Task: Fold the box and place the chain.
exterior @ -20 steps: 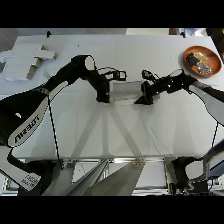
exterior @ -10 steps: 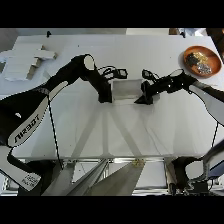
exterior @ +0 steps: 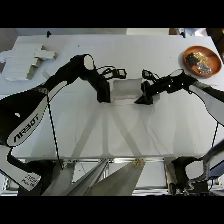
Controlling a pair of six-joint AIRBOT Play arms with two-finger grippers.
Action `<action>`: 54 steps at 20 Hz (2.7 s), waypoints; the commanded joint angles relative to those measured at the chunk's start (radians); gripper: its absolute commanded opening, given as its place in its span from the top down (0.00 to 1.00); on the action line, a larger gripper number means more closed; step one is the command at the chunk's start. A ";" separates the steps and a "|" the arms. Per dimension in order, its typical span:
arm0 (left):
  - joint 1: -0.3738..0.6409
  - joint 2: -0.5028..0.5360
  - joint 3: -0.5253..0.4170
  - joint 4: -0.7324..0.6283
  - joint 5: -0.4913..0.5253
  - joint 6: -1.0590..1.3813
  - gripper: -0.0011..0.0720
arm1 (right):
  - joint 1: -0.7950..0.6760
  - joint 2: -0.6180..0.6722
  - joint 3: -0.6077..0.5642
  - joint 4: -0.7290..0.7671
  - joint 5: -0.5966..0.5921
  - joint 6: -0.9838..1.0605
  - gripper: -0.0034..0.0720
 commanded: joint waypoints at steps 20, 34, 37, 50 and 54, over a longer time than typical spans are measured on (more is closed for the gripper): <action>-0.014 -0.041 0.000 -0.077 0.042 0.148 0.33 | 0.000 0.001 0.001 0.000 0.001 0.000 0.16; -0.019 -0.057 0.000 -0.077 0.167 0.148 0.60 | 0.000 0.001 0.001 0.000 0.001 0.000 0.16; -0.018 -0.062 0.000 -0.111 0.167 0.148 0.60 | 0.000 0.001 0.001 0.000 0.000 0.000 0.16; -0.018 -0.092 -0.001 -0.234 0.167 0.147 0.44 | 0.000 0.001 0.001 0.000 0.000 0.000 0.16; -0.018 -0.092 -0.001 -0.233 0.168 0.147 0.44 | 0.000 0.001 0.001 0.000 0.001 0.000 0.16</action>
